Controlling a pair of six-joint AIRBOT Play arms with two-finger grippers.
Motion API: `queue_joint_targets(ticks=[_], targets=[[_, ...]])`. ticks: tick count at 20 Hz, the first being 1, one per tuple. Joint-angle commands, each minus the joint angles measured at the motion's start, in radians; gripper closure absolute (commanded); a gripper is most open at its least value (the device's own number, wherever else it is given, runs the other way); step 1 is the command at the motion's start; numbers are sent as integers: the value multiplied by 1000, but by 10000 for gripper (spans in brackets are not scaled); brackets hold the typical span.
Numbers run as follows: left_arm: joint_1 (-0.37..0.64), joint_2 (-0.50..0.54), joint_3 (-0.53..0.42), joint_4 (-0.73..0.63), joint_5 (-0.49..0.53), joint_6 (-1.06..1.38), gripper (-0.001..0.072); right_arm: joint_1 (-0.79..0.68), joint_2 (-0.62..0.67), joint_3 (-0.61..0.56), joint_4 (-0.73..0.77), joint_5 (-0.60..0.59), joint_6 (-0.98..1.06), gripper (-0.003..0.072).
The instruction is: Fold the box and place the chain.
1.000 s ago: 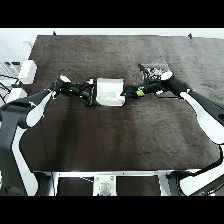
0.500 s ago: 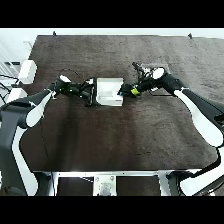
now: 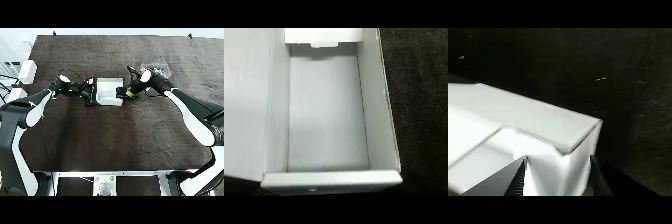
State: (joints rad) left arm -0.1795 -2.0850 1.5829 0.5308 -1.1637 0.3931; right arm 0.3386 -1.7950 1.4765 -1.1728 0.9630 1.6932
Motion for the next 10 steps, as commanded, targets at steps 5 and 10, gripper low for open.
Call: queue_joint_targets(ticks=[5,10], targets=[[0,-1,0,0,0,0,425,67,-45,148,-280,117,240,246],[0,-1,0,0,0,0,425,90,-122,311,-341,287,269,252]])
